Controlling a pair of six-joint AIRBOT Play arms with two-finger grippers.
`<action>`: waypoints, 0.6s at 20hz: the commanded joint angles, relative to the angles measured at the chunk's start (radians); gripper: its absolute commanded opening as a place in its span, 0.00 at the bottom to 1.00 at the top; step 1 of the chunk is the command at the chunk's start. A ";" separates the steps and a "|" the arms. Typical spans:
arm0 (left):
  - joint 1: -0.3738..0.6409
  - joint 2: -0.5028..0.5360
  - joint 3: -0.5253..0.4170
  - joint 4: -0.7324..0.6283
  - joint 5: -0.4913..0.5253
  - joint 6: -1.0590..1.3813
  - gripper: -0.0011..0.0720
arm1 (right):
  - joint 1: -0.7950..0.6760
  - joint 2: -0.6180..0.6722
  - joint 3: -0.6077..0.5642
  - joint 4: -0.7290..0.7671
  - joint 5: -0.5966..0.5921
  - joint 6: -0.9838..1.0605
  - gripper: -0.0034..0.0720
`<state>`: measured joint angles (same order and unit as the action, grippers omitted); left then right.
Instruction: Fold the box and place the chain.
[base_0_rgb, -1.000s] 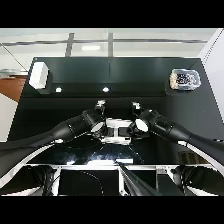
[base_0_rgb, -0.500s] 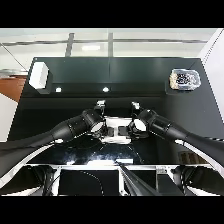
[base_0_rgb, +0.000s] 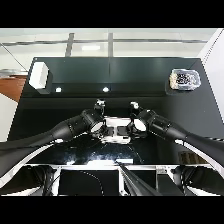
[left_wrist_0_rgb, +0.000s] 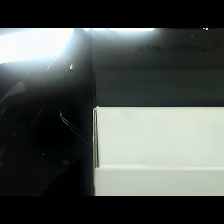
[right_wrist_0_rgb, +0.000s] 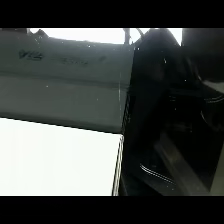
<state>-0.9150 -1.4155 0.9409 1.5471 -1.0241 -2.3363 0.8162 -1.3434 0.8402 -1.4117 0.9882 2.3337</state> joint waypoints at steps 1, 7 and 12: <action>0.000 0.000 0.000 -0.003 -0.002 -0.001 0.06 | 0.000 0.000 0.008 -0.008 0.044 -0.005 0.38; 0.000 0.000 0.000 -0.003 -0.002 -0.001 0.06 | 0.001 0.000 0.051 -0.048 0.113 -0.007 0.37; 0.000 0.000 0.000 -0.004 -0.002 -0.001 0.06 | 0.011 -0.001 0.051 -0.048 0.085 -0.007 0.10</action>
<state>-0.9154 -1.4155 0.9409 1.5383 -1.0233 -2.3425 0.8230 -1.3445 0.8875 -1.4563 1.0775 2.3333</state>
